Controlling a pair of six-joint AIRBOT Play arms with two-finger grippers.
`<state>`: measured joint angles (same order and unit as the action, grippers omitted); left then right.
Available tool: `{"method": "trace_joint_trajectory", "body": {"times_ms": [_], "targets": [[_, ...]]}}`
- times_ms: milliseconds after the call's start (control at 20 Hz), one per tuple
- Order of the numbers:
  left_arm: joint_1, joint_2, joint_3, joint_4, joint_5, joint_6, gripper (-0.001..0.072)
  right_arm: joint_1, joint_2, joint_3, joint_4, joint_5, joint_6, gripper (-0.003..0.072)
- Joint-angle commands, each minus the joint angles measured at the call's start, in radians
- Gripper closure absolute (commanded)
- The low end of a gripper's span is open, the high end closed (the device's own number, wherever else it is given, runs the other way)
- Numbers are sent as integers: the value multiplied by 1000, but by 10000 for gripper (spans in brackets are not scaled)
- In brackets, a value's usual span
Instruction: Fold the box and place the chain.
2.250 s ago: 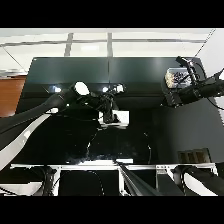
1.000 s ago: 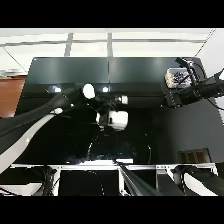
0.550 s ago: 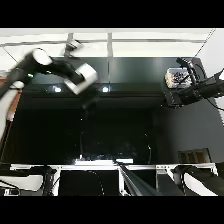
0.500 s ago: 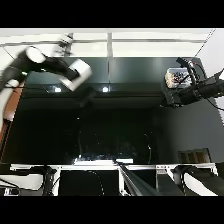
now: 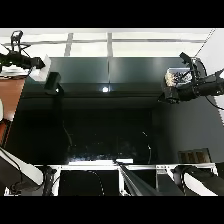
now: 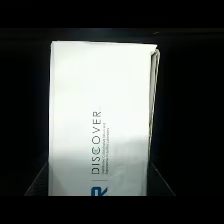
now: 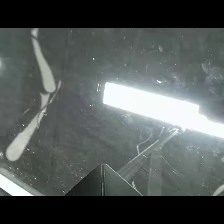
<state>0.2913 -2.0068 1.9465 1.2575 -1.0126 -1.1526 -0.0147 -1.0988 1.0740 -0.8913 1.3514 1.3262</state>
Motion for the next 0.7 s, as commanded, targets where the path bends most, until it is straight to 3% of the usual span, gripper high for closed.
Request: {"method": "trace_joint_trajectory", "body": {"times_ms": [0,100,200,350,500,550,650], "targets": [[21,-104,105,74,-70,-68,434,0,0,0,4,-17,14,671],[21,-105,106,106,-40,-123,392,0,0,0,4,-29,14,671],[21,-94,122,107,-41,-139,-6,0,0,0,4,-29,14,671],[19,-29,164,102,-37,-139,-4,0,0,0,4,-23,13,671],[-1,105,164,95,1,-139,10,0,0,0,0,-25,-1,671],[-10,150,163,93,-19,-140,78,0,0,0,-1,-32,-21,671],[-43,237,125,87,-192,-163,685,20,6,-1,-21,-100,-24,672]]}}
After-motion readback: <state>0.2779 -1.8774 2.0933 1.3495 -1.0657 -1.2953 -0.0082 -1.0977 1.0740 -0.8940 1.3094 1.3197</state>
